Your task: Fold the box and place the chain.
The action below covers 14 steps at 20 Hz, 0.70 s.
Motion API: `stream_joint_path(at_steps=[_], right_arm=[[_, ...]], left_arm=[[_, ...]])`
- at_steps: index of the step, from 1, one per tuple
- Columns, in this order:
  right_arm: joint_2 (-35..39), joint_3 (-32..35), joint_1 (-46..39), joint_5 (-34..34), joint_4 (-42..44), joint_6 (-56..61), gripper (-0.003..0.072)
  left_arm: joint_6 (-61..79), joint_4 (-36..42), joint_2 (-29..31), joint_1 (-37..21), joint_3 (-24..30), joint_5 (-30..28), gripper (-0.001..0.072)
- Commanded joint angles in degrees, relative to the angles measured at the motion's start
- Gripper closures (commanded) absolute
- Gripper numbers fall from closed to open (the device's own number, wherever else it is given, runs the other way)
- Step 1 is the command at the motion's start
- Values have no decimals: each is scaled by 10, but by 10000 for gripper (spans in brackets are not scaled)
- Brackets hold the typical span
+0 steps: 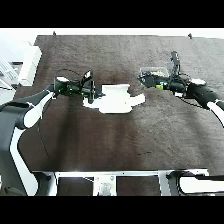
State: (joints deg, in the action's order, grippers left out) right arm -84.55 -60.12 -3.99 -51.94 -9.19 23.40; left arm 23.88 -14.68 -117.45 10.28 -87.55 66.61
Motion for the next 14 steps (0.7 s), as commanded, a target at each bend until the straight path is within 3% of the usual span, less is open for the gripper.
stream_joint_path(at_steps=[1, 10, 14], right_arm=[[18, 3, 0, -15, -4, -1, 262], [18, 3, 0, -55, -31, -16, 253], [21, 3, 0, -82, -101, -24, 192]], left_arm=[[6, -18, 0, 1, 0, 3, 691], [17, -8, -9, 1, 0, 5, 688], [17, -9, -9, 1, 0, -2, 688]])
